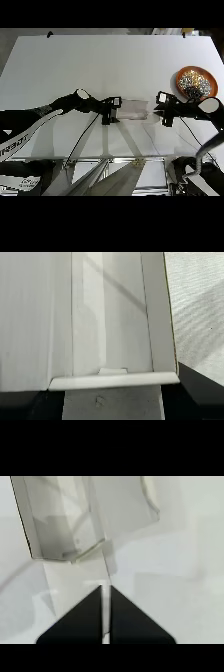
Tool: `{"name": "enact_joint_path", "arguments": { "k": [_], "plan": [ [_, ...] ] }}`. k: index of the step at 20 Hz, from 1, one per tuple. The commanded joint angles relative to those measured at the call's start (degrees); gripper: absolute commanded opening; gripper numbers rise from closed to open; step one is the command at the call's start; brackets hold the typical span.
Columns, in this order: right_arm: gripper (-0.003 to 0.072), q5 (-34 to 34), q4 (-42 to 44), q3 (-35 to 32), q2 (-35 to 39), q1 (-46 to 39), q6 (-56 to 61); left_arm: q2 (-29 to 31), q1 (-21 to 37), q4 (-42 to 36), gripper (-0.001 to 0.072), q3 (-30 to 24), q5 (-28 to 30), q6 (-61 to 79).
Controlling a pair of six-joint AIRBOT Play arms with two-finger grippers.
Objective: Fold the box and place the chain.
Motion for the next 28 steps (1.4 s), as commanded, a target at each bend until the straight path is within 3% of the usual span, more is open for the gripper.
{"name": "enact_joint_path", "arguments": {
  "k": [1, 4, 8, 11, 15, 21, 25, 28],
  "plan": [
    [0.0022, 4.8, 10.3, 0.0, 2.6, -0.7, -5.4, 0.0, 0.0, 0.0, 0.0270, 0.0, 0.0, 0.0],
    [0.0022, 3.3, 17.4, 0.0, 0.5, -0.7, -8.5, 0.0, 0.0, 0.0, 0.0270, 0.0, 0.0, 0.0],
    [0.0022, -5.1, 29.0, 0.0, -6.2, -0.7, -8.5, 0.0, 0.0, 0.0, 0.0270, 0.0, 0.0, 0.0],
    [0.0022, -11.3, 32.2, 0.0, -13.4, -0.7, -8.5, 0.0, 0.0, 0.0, 0.0270, 0.0, 0.0, 0.0],
    [0.0022, -13.1, 32.0, 0.0, -19.2, -0.7, -8.5, 0.0, 0.0, 0.0, 0.0270, 0.0, 0.0, 0.0],
    [0.0022, -11.1, 28.6, 0.1, -19.4, -0.7, -1.5, 0.0, 0.0, 0.0, 0.0270, 0.0, 0.0, 0.0],
    [0.0022, -7.3, 23.8, 1.6, -14.0, -0.7, 7.8, 0.0, 0.0, 0.0, 0.0270, 0.0, 0.0, 0.0],
    [0.0021, -4.4, 10.3, 2.5, -6.1, -0.7, 9.5, 0.0, 0.0, 0.0, 0.0270, 0.0, 0.0, 0.0]
  ]
}}
